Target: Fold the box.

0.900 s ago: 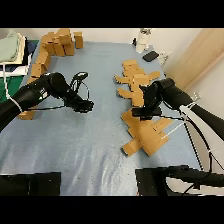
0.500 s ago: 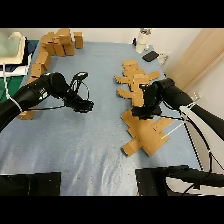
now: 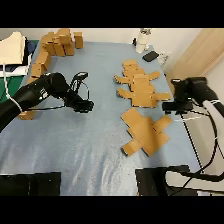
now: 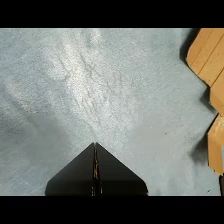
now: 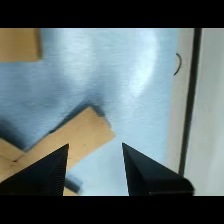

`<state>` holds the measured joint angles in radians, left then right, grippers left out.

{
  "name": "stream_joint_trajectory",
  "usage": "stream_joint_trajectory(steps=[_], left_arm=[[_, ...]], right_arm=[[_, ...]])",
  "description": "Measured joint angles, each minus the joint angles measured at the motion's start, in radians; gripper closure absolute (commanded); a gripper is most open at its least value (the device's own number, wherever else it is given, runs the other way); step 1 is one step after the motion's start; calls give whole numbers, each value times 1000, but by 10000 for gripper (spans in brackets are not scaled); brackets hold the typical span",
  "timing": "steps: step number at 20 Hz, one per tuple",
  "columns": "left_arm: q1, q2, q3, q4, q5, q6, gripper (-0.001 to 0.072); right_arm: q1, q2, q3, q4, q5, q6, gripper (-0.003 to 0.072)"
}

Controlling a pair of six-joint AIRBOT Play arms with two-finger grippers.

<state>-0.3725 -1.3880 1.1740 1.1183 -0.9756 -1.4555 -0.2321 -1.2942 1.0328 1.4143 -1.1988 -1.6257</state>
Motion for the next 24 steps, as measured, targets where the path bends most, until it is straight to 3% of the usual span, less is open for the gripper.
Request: stream_joint_trajectory(steps=[6, 11, 19, 24], left_arm=[[-2, 0, 0, -4, 13, 0, 700], [-2, 0, 0, -21, 18, 0, 700], [-2, 0, 0, -39, 23, 0, 700], [-2, 0, 0, -47, 23, 0, 700]], right_arm=[[-262, -90, 18, 353, 64, -414, 170], [-310, -170, 56, 536, -43, -576, 189], [-322, -193, 67, 592, -174, -624, 189], [-323, -190, 84, 566, -128, -595, 189]])
